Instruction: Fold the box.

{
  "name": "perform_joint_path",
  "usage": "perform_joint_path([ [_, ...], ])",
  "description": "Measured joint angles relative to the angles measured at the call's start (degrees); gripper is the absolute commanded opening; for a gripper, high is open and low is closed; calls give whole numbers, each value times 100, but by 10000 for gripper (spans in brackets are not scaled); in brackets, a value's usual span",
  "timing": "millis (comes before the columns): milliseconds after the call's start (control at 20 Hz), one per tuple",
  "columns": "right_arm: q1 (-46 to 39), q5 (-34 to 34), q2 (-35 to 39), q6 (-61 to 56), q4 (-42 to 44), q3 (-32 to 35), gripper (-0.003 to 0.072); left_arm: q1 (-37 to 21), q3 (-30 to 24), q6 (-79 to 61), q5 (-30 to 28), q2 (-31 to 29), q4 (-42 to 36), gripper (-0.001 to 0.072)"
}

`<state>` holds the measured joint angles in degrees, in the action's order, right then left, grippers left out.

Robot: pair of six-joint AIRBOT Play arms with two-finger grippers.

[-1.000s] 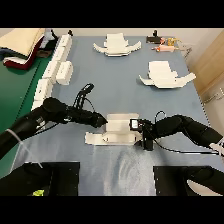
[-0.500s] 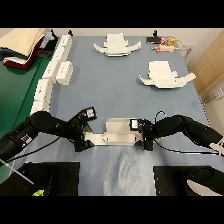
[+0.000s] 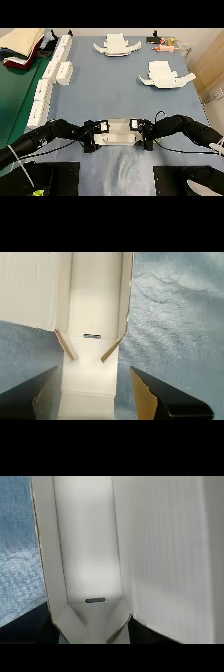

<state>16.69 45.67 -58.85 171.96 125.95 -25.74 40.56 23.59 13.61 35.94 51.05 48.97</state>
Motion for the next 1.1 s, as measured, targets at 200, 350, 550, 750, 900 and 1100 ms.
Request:
perform_joint_path([
  [200,0,0,2,0,0,0,464,74,28,-26,-321,214,-96,399],
  [350,0,0,0,0,2,0,464,94,35,-55,-411,264,-151,141],
  [550,0,2,2,0,0,0,464,181,39,-63,-437,286,-170,106],
  [750,0,4,4,17,-9,0,464,330,39,-127,-461,291,-212,106],
  [900,0,4,2,-2,-2,0,463,262,39,-98,-398,275,-90,107],
  [1100,0,4,2,-4,7,0,464,-129,39,55,-282,46,129,411],
])
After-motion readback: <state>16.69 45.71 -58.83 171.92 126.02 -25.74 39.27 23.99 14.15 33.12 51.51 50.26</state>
